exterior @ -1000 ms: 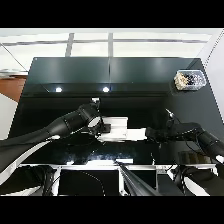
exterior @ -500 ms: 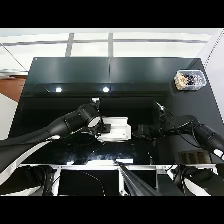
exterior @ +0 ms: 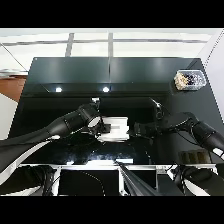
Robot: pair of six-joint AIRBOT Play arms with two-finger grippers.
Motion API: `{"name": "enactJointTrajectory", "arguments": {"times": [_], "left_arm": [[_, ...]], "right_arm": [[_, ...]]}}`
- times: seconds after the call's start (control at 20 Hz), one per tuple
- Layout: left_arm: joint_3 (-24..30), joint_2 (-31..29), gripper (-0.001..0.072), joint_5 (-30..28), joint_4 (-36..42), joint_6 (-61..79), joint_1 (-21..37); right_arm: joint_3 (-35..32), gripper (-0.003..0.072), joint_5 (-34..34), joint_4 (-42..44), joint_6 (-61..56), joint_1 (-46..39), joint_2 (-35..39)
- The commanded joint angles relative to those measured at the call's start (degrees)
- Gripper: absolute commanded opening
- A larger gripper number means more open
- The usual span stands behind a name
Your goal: Fold the box and place the chain.
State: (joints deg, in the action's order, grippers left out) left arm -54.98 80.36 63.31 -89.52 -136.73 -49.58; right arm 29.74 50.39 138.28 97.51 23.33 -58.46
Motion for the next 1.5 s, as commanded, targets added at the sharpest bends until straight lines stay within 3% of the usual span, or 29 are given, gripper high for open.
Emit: {"name": "enactJointTrajectory", "arguments": {"times": [0.0, 0.2, 0.4, 0.65, 0.7, 0.8, 1.1, 1.25, 1.3, 1.45], "left_arm": [[0.00, -0.02, 0.0028, -0.04, -0.02, -0.02, -0.02], [0.00, -0.02, 0.0028, -0.07, -0.15, -0.02, -0.02], [0.00, -0.02, 0.0028, -0.02, -0.26, -0.02, -0.02], [0.00, -0.02, 0.0028, 0.02, -0.22, -0.02, -0.02], [0.00, -0.02, 0.0028, 0.04, -0.22, -0.02, -0.02], [0.00, -0.02, 0.0028, 0.02, -0.24, -0.02, -0.02], [0.00, -0.02, 0.0028, -0.02, -0.22, -0.02, -0.02], [0.00, -0.02, 0.0028, -0.02, -0.22, -0.02, -0.02], [0.00, -0.02, 0.0028, -0.02, -0.24, -0.02, -0.02], [0.00, -0.02, 0.0028, -0.02, -0.22, -0.02, -0.02]], "right_arm": [[1.27, 0.0631, -6.86, -5.66, -8.28, 5.49, -0.04], [3.93, 0.0629, -7.89, -15.04, -17.97, 10.88, -2.49], [8.24, 0.0535, -6.36, -22.69, -24.72, 14.10, -6.27], [12.35, 0.0520, -5.14, -25.75, -28.83, 17.14, -9.18], [12.90, 0.0436, -4.61, -26.84, -30.01, 17.51, -9.40], [13.73, 0.0411, -3.93, -28.00, -31.63, 17.92, -9.49], [18.45, 0.0409, 0.81, -36.63, -40.35, 21.33, -11.43], [21.35, 0.0408, 2.45, -36.79, -41.40, 22.56, -13.81], [21.88, 0.0340, 2.78, -36.70, -41.44, 22.67, -14.19], [22.27, 0.0336, 3.06, -36.76, -41.92, 22.86, -14.34]]}}
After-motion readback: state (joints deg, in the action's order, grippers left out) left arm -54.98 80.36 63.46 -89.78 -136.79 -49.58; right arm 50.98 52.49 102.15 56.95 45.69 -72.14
